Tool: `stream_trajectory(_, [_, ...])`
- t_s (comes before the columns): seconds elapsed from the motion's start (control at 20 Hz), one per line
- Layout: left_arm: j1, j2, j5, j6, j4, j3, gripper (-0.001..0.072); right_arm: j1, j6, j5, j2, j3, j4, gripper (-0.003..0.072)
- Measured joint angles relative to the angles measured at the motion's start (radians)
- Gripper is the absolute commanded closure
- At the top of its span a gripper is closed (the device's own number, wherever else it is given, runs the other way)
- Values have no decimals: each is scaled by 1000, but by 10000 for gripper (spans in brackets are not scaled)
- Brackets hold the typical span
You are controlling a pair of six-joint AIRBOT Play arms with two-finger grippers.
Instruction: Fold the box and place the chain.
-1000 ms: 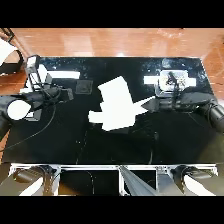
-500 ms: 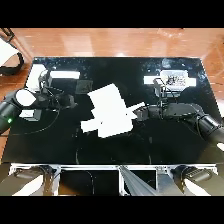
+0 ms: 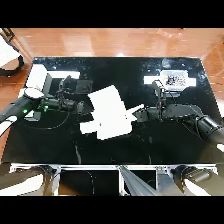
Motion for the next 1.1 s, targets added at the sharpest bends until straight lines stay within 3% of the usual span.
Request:
stream_trajectory(0.25, [-40, -138, -34, 172, -113, 13, 80, 0, 3, -4, 0, 0, 0, 669])
stream_trajectory(0.65, [-59, -288, -288, 362, -125, 127, 103, 0, 5, -50, 0, 0, -3, 669])
stream_trajectory(0.7, [-59, -309, -321, 368, -123, 144, 144, 0, 6, -52, 0, 0, -2, 668])
stream_trajectory(0.75, [-59, -328, -353, 372, -118, 158, 232, 0, 6, -53, 0, 0, -2, 669])
stream_trajectory(0.8, [-60, -348, -376, 376, -111, 171, 251, 0, 6, -56, 0, 0, -2, 669])
stream_trajectory(1.1, [-54, -401, -436, 383, -56, 224, 250, 0, 5, -60, 0, 0, -2, 669])
